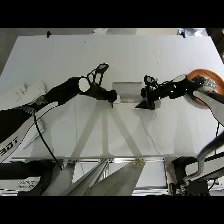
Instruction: Fold the box and place the chain.
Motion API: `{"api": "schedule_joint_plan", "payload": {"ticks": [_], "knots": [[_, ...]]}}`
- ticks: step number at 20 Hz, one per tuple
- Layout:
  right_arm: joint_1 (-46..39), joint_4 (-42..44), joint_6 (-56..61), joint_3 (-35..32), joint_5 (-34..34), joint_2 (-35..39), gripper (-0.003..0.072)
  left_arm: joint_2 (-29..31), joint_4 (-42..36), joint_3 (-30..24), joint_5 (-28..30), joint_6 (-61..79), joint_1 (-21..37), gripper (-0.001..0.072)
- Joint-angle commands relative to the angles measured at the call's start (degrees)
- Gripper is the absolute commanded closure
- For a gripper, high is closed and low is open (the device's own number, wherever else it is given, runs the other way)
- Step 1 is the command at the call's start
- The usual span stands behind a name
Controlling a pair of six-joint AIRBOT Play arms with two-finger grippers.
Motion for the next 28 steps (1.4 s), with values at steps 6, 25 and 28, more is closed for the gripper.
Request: {"api": "schedule_joint_plan", "payload": {"ticks": [6, 25, 28], "knots": [[-0.04, -0.02, 0.09, 0.07, -0.02, 0.00, 0.0389, -1.64, 2.12, 1.36, -0.52, -5.35, -1.88, 0.0224], [-0.04, 0.00, 0.09, 0.07, -0.02, 0.00, 0.0389, -14.03, 17.51, 23.58, -26.75, -31.19, -6.51, 0.0432], [-0.04, -0.02, 0.09, 0.07, -0.02, 0.00, 0.0389, -14.49, 18.12, 23.58, -27.21, -34.49, -7.32, 0.0432]]}}
